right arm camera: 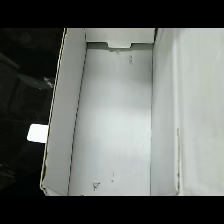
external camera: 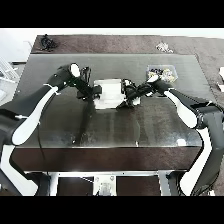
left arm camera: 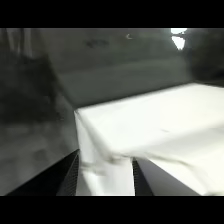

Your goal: Fold the box and place the chain.

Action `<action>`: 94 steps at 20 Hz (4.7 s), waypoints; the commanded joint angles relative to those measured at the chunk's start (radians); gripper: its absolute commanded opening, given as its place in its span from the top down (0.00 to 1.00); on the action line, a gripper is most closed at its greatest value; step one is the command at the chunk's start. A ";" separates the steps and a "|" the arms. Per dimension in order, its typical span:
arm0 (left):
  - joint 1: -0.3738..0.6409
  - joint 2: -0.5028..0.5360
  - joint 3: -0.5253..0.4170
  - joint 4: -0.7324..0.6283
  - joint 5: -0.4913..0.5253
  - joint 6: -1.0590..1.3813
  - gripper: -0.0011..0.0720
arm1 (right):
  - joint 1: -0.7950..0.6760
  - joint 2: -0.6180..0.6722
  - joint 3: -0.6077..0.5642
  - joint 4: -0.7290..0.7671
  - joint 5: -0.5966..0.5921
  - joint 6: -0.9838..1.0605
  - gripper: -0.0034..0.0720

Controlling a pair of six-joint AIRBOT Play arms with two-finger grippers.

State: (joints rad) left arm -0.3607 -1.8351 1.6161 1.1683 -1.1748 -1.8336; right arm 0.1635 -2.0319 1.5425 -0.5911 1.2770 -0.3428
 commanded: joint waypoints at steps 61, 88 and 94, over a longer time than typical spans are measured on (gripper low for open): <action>0.340 0.053 -0.241 -0.631 0.115 2.039 0.00 | 0.002 0.000 0.000 0.004 -0.004 0.002 0.21; 0.288 -0.069 -0.254 -0.809 -0.047 2.267 0.00 | 0.000 0.000 0.000 0.004 -0.004 0.002 0.21; 0.292 -0.070 -0.254 -0.806 -0.059 2.268 0.00 | 0.000 0.000 0.000 0.004 -0.004 0.002 0.21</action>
State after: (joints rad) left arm -0.0719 -1.9045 1.3621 0.3599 -1.2297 0.4351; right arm 0.1619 -2.0319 1.5425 -0.5869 1.2720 -0.3408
